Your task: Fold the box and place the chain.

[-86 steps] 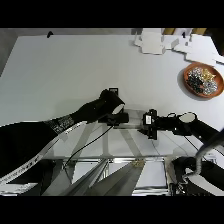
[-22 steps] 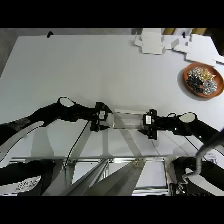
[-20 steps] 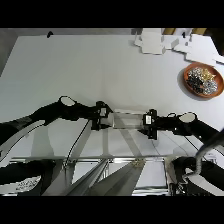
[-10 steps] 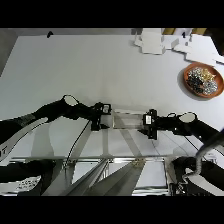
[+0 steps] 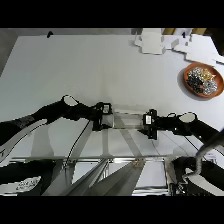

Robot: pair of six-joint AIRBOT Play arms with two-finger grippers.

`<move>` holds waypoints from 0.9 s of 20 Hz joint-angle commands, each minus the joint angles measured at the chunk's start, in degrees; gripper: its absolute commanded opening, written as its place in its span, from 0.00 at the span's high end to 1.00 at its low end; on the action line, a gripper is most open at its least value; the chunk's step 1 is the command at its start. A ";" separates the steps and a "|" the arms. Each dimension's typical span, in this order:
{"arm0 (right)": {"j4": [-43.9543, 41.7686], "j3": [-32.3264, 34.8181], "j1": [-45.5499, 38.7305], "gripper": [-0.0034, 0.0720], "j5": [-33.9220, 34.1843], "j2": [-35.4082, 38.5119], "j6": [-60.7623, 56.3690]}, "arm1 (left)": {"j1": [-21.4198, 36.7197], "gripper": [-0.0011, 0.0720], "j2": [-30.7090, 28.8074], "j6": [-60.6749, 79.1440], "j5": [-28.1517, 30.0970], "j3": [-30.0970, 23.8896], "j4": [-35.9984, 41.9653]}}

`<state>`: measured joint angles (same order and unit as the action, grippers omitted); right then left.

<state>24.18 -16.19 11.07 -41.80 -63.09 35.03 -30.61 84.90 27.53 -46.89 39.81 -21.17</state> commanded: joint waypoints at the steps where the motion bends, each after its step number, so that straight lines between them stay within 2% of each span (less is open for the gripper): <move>1: -0.02 0.00 0.00 0.41 0.00 0.00 -0.02 | -1.09 0.04 -0.13 3.58 -0.13 -0.02 1.03; 9: -0.02 0.00 0.00 0.41 0.00 0.00 -0.02 | -1.64 0.03 -0.11 8.68 0.66 -2.05 1.60; 18: -0.02 0.00 0.00 0.41 0.00 0.00 -0.02 | -1.64 0.03 -0.09 8.68 1.51 -2.05 7.65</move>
<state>24.16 -16.19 11.07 -41.78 -63.09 34.98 -32.21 84.82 36.03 -45.52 37.78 -15.73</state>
